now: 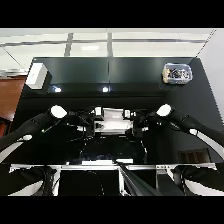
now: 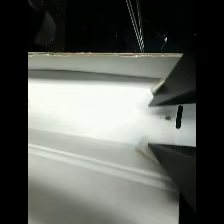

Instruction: Fold the box and place the chain.

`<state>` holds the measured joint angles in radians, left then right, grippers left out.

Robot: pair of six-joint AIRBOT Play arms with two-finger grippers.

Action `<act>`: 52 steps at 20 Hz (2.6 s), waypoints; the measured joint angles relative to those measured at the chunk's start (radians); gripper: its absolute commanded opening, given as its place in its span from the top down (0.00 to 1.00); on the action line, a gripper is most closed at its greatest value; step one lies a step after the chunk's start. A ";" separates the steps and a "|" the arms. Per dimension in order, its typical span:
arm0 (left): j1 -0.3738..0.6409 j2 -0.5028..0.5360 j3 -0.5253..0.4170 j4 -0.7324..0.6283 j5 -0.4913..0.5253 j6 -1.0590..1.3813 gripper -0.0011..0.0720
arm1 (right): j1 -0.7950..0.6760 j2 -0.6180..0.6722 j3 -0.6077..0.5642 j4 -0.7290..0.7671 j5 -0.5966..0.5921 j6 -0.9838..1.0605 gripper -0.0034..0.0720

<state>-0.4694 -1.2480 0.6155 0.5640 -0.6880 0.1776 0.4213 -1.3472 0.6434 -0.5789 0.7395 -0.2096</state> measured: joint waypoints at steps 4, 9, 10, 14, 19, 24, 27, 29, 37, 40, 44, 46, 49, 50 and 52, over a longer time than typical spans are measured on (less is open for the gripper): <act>0.046 0.052 0.000 0.008 0.007 -0.078 0.95 | 0.000 0.000 0.000 0.000 0.000 0.002 0.78; 0.174 0.202 0.000 0.123 -0.011 -0.385 0.95 | 0.000 0.000 0.000 0.000 0.000 -0.002 0.78; 0.210 0.229 0.000 0.162 -0.035 -0.463 0.95 | 0.000 0.000 0.000 0.000 0.000 -0.002 0.78; 0.409 0.279 -0.002 0.336 -0.181 -0.881 0.95 | 0.000 0.000 0.000 0.000 0.000 -0.001 0.78; 0.674 0.183 -0.023 0.367 -0.389 -1.283 0.95 | 0.000 0.000 0.000 0.000 0.000 0.000 0.78; 0.713 -0.003 -0.030 0.247 -0.475 -1.363 0.95 | 0.000 0.000 0.000 0.000 0.000 0.000 0.78; 0.646 -0.088 -0.031 0.174 -0.471 -1.352 0.95 | 0.000 0.000 0.000 0.000 0.000 0.000 0.78; 0.587 -0.124 -0.031 0.124 -0.454 -1.326 0.95 | 0.000 0.000 0.000 0.000 0.000 0.000 0.78; 0.467 -0.160 -0.031 -0.111 -0.426 -1.107 0.95 | 0.000 0.000 0.000 0.000 0.000 0.000 0.78; 0.458 -0.163 -0.031 -0.136 -0.438 -1.070 0.89 | 0.000 0.000 0.000 0.000 0.000 0.000 0.78; 0.438 -0.163 -0.023 -0.147 -0.447 -1.041 0.01 | 0.000 0.000 0.000 0.000 0.000 0.000 0.78; 0.423 -0.163 -0.007 -0.150 -0.450 -1.032 0.01 | 0.000 0.000 0.000 0.000 0.000 0.000 0.78; 0.384 -0.163 0.033 -0.131 -0.455 -1.026 0.05 | 0.000 0.000 0.000 0.000 0.000 0.000 0.78; 0.364 -0.163 0.050 -0.111 -0.455 -1.033 0.05 | 0.000 0.000 0.000 0.000 0.000 0.000 0.78; 0.325 -0.163 0.091 -0.060 -0.449 -1.080 0.05 | 0.000 0.000 0.000 0.000 0.000 0.000 0.78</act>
<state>-0.1448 -1.4105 0.7063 0.5045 -1.1370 -0.9020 0.4213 -1.3472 0.6434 -0.5785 0.7391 -0.2096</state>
